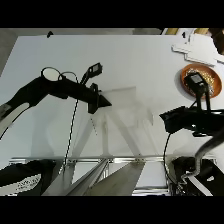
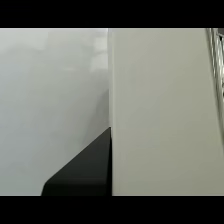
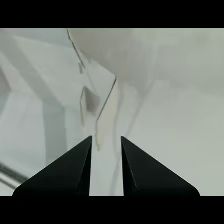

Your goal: Fold the box and place the chain.

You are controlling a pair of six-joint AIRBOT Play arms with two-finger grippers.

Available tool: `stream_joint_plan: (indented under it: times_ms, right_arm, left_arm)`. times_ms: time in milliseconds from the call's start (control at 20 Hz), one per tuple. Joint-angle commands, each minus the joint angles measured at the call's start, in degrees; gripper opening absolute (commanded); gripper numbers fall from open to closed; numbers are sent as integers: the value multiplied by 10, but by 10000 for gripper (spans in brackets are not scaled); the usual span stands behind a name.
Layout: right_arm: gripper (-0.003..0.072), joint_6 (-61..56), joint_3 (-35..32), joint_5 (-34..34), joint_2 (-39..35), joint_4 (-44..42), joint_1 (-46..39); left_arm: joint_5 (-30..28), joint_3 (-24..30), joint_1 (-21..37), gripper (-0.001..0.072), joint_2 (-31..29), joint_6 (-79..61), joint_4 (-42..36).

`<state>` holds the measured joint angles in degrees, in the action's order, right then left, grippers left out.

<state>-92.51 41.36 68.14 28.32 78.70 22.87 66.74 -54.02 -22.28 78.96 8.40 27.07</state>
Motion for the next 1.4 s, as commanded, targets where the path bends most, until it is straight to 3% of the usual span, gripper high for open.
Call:
stream_joint_plan:
  times_ms: [0, 100, 300, 600, 900, 1350]
  right_arm:
    - [207, 0, 9, 12, -12, 8, 0]
    - [207, 0, 9, 8, -12, 8, 0]
    - [207, 16, 9, -6, -12, 8, 0]
    - [206, 29, 9, -14, -12, 8, 0]
    - [200, 30, 9, -20, -12, 8, 0]
    - [199, 56, 9, -47, -11, 10, 0]
  left_arm:
    - [-12, 34, -20, 2, -6, -84, 25]
    - [-20, 34, -36, 2, 0, -84, 53]
    - [-21, 34, -53, 2, 19, -146, 22]
    - [-81, 34, -57, 3, 55, -191, 3]
    - [-82, 34, -57, 3, 93, -250, -21]
    - [-130, 34, -57, 5, 96, -250, -20]
